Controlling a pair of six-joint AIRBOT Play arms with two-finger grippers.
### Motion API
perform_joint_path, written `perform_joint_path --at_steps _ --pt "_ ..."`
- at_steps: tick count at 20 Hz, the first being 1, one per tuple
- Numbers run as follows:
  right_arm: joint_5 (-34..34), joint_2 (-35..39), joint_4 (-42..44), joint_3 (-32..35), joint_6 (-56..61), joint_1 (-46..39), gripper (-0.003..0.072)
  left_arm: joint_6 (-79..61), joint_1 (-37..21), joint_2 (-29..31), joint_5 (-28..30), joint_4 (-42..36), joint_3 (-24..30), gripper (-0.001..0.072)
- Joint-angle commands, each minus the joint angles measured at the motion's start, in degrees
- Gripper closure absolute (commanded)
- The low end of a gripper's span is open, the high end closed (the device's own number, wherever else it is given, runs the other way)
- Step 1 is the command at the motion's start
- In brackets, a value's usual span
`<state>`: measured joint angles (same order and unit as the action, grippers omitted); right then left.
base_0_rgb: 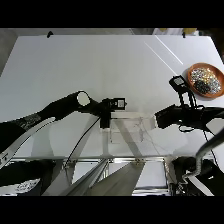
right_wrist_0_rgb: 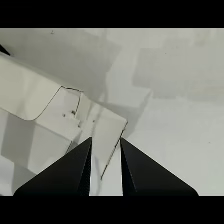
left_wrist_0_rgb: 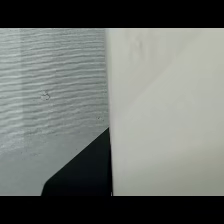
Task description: Fold the box and place the chain.
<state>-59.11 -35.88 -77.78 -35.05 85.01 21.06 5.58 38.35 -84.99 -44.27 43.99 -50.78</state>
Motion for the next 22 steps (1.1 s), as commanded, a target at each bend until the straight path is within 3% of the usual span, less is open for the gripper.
perform_joint_path --at_steps 1,9,22 --pt "0.0 0.02 -0.04 0.0 -0.04 0.07 0.0487 0.46 0.0 1.79 1.57 0.68 -0.07 0.0707" --pt "-0.04 0.02 -0.04 0.0 -0.04 0.07 0.0487 6.47 -0.07 2.93 1.4 7.5 -0.07 0.0707" --pt "-0.04 0.02 -0.28 0.0 -1.53 0.07 0.0488 6.4 -0.04 1.49 2.1 5.57 -0.04 0.0703"
